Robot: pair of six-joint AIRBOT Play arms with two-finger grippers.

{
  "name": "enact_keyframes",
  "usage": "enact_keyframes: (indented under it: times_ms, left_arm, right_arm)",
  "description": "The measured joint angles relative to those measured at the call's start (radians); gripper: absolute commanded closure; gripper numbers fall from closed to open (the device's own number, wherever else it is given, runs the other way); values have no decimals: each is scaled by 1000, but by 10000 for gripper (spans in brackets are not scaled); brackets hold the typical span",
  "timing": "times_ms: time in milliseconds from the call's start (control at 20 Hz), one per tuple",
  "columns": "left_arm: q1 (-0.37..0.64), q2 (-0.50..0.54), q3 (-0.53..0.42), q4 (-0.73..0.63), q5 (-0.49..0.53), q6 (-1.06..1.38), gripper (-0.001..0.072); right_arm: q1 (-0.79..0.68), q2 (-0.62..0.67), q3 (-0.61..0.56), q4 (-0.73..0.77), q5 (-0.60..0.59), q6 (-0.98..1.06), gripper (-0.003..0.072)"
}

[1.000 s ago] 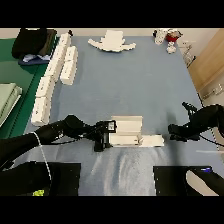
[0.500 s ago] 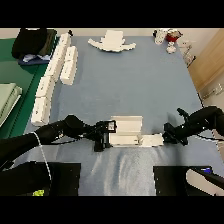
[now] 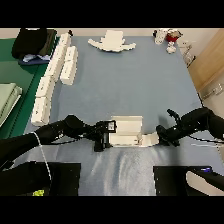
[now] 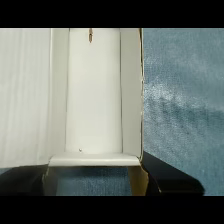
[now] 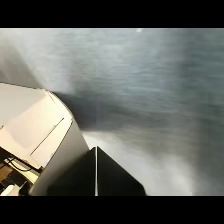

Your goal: Fold the box.

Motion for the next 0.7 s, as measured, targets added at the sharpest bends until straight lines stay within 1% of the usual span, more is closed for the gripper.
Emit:
enact_keyframes:
  times_ms: [200,250,300,350,400,500,550,600,700]
  left_arm:
    - [0,0,0,0,0,0,280]
    - [0,0,0,0,0,0,281]
    - [0,0,0,0,0,0,280]
    - [0,0,0,0,0,0,280]
    - [0,0,0,0,0,0,281]
    - [0,0,0,0,0,0,280]
    - [0,0,0,0,0,0,280]
    - [0,0,0,0,0,0,281]
    - [0,0,0,0,0,0,280]
  right_arm:
    - [49,58,31,17,3,0,679]
    - [54,81,37,21,3,0,627]
    - [58,103,42,22,3,1,449]
    - [61,123,45,23,3,0,317]
    - [63,139,47,23,5,1,298]
    - [66,161,50,25,5,0,298]
    - [68,168,51,26,5,-3,286]
    - [74,172,52,26,6,-8,245]
    - [105,178,53,26,10,-16,241]
